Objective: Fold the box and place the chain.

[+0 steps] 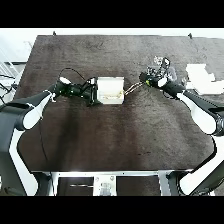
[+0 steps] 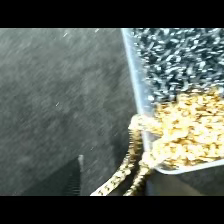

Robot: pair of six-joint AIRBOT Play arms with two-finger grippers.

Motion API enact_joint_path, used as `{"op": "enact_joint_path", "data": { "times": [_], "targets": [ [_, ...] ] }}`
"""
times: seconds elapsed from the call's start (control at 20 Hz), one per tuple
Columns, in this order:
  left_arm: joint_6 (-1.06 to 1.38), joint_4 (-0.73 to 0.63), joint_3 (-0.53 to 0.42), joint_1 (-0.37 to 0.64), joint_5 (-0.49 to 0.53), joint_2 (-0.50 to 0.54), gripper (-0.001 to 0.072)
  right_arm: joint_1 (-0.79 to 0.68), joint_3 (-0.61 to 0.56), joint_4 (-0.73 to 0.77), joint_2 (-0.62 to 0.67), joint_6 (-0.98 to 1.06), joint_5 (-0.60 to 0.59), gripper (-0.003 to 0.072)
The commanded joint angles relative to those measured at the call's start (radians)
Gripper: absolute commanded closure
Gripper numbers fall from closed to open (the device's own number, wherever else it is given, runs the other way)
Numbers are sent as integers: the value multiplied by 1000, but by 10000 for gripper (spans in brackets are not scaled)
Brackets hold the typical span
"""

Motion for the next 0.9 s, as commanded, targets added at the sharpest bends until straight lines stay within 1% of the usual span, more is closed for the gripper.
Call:
{"op": "enact_joint_path", "data": {
  "times": [0.0, 0.05, 0.1, 0.2, 0.4, 0.5, 0.65, 0.75, 0.85],
  "targets": [
    [0, 0, 0, 1, 1, 0, 288, 2, 18, 0, -24, 8, -24, 308],
    [0, 0, 0, 1, 1, 0, 288, 2, 18, -1, -24, 8, -27, 373],
    [0, 0, 0, 1, 1, 0, 288, 3, 18, -1, -24, 6, -27, 460],
    [0, 0, 0, 1, 1, 0, 288, 19, 19, -1, -24, -27, -55, 685],
    [0, 0, 0, 1, 1, 0, 288, 29, 18, -1, -13, -26, -61, 686],
    [0, 0, 0, 1, 0, 0, 288, 40, 18, -3, 21, -35, -51, 687],
    [0, 0, 0, 1, 0, 0, 288, 54, 18, -27, 102, -46, -13, 687],
    [0, 0, 0, 1, 0, 0, 288, 68, 18, -47, 167, -60, 36, 687],
    [0, 0, 0, 1, 0, 0, 288, 83, 18, -47, 240, -115, 92, 687]
  ]
}}
